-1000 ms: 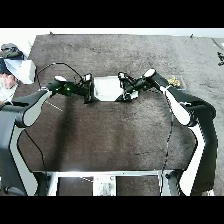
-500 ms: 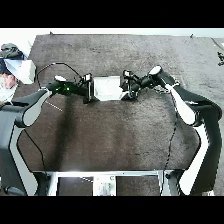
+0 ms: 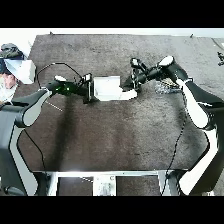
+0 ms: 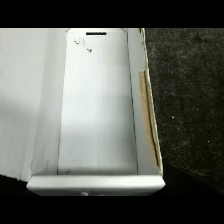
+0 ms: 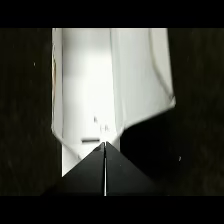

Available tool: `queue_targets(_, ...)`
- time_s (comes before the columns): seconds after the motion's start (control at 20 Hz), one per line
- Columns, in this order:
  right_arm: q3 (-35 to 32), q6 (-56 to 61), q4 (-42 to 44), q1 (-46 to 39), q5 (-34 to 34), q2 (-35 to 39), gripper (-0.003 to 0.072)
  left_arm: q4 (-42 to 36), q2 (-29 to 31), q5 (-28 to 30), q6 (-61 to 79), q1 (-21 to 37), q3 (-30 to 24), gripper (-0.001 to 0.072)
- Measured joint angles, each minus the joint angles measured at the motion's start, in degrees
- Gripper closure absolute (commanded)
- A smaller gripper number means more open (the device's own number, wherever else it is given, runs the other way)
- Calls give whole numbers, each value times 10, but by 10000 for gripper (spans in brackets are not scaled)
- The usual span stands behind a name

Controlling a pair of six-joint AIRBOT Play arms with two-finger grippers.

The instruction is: Fold the box and place the chain.

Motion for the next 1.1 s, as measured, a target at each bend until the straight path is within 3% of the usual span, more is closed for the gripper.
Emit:
queue_targets(0.1, 0, 0, 39, 10, -4, 3, 697, 0, 0, 0, 0, 0, 0, 386)
queue_targets(0.25, -1, 0, 66, 28, -62, 4, 698, 0, 0, 0, 0, 0, 0, 386)
queue_targets(0.6, -1, 0, 62, 51, -185, -26, 698, 0, 0, 0, 0, 0, 0, 386)
queue_targets(1.1, -2, 0, 52, 54, -188, -59, 698, 1, 0, -2, 0, 0, 0, 386)
